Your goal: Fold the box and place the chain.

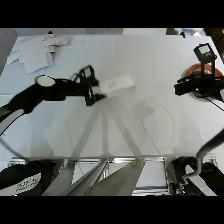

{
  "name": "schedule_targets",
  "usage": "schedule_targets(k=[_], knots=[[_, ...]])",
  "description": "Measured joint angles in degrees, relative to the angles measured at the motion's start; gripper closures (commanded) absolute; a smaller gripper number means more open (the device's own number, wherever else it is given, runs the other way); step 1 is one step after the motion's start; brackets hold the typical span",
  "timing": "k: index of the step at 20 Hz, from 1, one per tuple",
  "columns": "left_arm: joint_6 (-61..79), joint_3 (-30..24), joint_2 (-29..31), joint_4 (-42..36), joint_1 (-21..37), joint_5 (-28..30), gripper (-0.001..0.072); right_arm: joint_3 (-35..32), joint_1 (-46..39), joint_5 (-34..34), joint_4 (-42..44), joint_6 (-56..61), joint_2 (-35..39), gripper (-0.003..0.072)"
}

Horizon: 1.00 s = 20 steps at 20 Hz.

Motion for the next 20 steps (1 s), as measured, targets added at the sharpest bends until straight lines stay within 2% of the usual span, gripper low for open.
schedule_targets(k=[5, 8, 11, 14, 20], knots=[[-11.23, 0.0, 10.6, -0.24, 5.7, 23.06, 0.0702, 0.0, 0.02, 0.0, 0.0, 0.0, -0.02, 0.0673], [-16.35, 0.0, 12.41, -0.22, 12.66, 30.86, 0.0702, 0.0, 0.02, 0.0, 0.0, 0.0, -0.02, 0.0673], [-20.0, 0.0, 10.86, -0.17, 19.34, 34.05, 0.0702, 0.0, 0.02, 0.0, 0.0, 0.0, 0.0, 0.0673], [-24.22, 0.0, 6.21, -0.02, 24.46, 34.93, 0.0702, 0.0, 0.02, 0.0, 0.0, 0.0, -0.02, 0.0673], [-27.28, 0.0, -6.49, 0.24, 27.78, 33.9, 0.0701, 0.0, 0.02, 0.0, 0.02, -0.02, -0.02, 0.0673]])
